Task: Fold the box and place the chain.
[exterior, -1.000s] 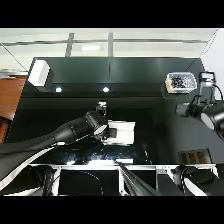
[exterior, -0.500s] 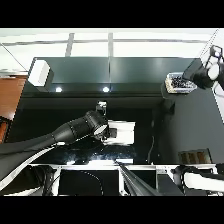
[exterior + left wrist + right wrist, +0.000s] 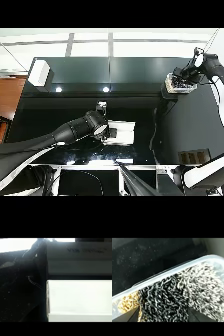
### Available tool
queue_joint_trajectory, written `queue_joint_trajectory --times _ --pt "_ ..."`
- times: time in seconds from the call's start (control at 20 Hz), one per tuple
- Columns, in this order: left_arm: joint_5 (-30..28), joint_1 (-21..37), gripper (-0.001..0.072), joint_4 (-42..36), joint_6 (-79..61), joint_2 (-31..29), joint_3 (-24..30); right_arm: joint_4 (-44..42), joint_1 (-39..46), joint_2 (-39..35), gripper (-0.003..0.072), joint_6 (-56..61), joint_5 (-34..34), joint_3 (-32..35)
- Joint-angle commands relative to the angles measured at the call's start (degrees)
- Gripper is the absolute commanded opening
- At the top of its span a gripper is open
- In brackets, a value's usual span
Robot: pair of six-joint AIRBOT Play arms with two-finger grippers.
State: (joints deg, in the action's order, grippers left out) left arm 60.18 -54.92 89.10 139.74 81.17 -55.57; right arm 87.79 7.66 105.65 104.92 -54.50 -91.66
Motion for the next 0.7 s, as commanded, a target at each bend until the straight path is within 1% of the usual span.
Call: queue_joint_trajectory --times 0.0,0.05,0.1,0.15,0.2,0.35,0.5,0.65 --pt "0.07 0.02 0.0029 0.00 -0.02 -0.02 0.00 -0.57 -0.15 1.86 0.0669 -0.42 -1.46 -0.83" --pt "0.04 0.02 0.0029 0.00 -0.02 -0.02 0.00 -0.55 -0.11 1.88 0.0642 -0.39 -2.08 -0.83" --pt "0.07 0.02 0.0029 0.02 -0.02 -0.02 0.00 -0.52 -0.04 1.88 0.0435 -0.39 -2.58 -0.85" --pt "0.09 0.02 0.0030 0.02 -0.02 -0.02 0.00 -0.57 0.00 1.88 0.0272 -0.39 -3.61 -1.20" --pt "0.09 0.02 0.0030 0.02 -0.02 -0.02 0.00 -0.61 0.00 1.73 0.0085 -0.42 -5.05 -1.92" --pt "0.07 0.02 0.0029 0.00 -0.02 -0.02 0.00 -0.59 0.00 -1.16 0.0013 -4.28 -9.42 -4.22" --pt "0.09 0.00 0.0029 0.00 -0.02 -0.02 0.00 -0.61 0.00 -7.98 0.0012 -8.07 -10.97 -4.28" --pt "0.02 0.00 0.0029 0.00 -0.02 -0.02 0.00 -0.98 -0.09 -16.46 0.0011 -10.23 -11.58 -4.31"
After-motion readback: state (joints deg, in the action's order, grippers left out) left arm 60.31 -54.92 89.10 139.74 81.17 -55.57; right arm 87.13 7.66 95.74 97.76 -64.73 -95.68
